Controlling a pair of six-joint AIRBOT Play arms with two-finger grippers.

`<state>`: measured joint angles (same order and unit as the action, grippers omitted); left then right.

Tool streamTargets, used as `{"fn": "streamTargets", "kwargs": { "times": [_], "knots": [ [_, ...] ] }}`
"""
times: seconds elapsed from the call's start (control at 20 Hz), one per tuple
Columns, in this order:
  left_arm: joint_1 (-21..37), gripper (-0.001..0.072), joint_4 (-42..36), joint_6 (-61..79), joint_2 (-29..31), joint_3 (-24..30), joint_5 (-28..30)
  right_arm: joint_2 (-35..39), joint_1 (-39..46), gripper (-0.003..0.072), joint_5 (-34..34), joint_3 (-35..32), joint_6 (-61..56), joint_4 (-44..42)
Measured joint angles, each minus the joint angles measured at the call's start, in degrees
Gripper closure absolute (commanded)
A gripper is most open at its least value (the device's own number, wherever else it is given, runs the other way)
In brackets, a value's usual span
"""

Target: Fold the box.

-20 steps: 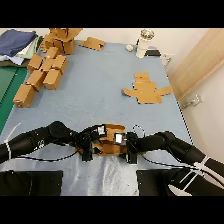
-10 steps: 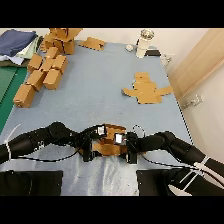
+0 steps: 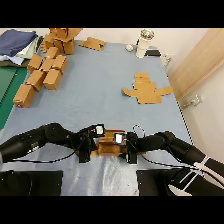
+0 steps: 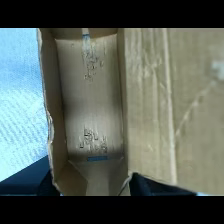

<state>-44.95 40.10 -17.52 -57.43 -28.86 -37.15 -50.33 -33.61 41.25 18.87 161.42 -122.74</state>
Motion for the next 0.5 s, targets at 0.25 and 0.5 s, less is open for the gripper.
{"fn": "streamTargets", "kwargs": {
  "times": [0.25,0.5],
  "knots": [
    [0.8,0.0697,24.6,-36.4,13.1,0.3,-3.7,0.0,0.0,0.0197,0.0,0.0,0.0,0.0],
    [9.1,0.0698,38.2,-72.7,21.0,4.0,-9.4,0.0,0.0,0.0197,0.0,0.0,0.0,0.0]
  ]
}}
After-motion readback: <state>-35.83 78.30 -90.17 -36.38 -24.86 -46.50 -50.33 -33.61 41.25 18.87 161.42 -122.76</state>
